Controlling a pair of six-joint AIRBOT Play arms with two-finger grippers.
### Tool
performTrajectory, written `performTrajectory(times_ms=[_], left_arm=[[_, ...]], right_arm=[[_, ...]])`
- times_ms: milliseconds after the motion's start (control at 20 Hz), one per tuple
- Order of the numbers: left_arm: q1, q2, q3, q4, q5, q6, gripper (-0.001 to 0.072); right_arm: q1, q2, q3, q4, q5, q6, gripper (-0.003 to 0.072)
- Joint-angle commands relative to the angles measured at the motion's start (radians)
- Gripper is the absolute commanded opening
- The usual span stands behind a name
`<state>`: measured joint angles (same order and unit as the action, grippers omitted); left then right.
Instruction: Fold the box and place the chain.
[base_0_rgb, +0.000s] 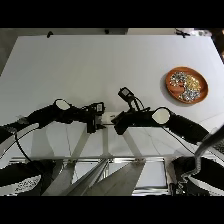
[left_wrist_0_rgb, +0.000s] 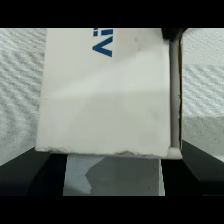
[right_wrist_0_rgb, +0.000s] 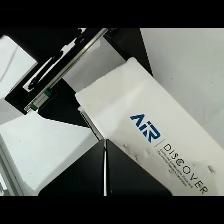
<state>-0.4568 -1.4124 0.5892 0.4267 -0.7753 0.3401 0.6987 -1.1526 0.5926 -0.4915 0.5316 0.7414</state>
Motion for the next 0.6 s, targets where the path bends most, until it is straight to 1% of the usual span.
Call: performTrajectory(times_ms=[0, 250, 450, 550], left_arm=[[0.000, 0.001, 0.000, 0.000, 0.000, 0.000, 0.0387], [0.000, 0.001, 0.000, 0.000, 0.000, 0.000, 0.0387], [0.000, 0.001, 0.000, 0.000, 0.000, 0.000, 0.0387], [0.000, 0.001, 0.000, 0.000, 0.000, 0.000, 0.0387]], right_arm=[[-0.001, 0.000, -0.032, 0.041, -0.024, -0.034, 0.0006], [-0.001, 0.000, -0.065, 0.045, -0.040, -0.043, 0.0006], [-0.001, 0.000, -0.117, 0.048, -0.058, -0.050, 0.0006], [-0.001, 0.000, -0.119, 0.061, -0.082, -0.070, 0.0006]])
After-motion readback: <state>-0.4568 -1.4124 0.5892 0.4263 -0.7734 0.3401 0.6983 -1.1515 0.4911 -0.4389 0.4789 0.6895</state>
